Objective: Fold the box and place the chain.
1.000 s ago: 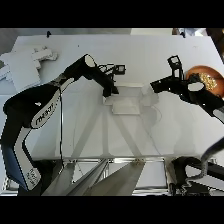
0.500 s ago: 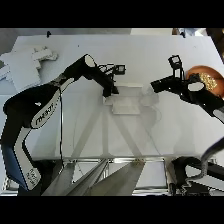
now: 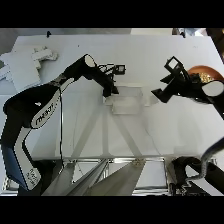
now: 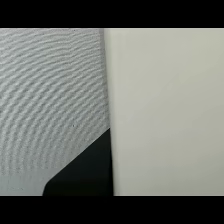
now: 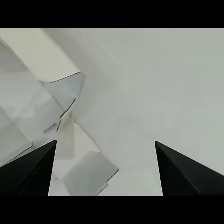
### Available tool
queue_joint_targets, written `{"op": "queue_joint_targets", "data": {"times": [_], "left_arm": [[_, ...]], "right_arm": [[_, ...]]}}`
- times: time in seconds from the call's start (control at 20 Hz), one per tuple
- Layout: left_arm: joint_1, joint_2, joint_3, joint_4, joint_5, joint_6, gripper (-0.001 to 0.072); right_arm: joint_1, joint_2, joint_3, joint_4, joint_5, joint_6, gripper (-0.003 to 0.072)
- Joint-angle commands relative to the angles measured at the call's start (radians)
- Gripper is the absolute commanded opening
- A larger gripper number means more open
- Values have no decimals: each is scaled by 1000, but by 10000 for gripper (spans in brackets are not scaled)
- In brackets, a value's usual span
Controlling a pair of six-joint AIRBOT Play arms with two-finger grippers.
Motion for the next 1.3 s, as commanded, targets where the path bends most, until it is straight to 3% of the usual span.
{"op": "queue_joint_targets", "data": {"times": [0.0,0.2,0.4,0.5,0.8,1.25], "left_arm": [[0,1,1,0,0,0,7],[0,1,1,0,0,0,17],[0,1,1,0,0,0,17],[0,1,1,0,0,0,17],[0,1,1,0,0,0,17],[0,1,1,0,0,0,17]], "right_arm": [[0,134,2,-73,183,-101,693],[0,180,2,-40,276,-76,692],[6,180,-2,-16,268,-13,691],[42,181,-19,7,221,-15,691],[174,181,-182,8,-106,-30,691],[175,174,-371,5,-161,-298,691]]}}
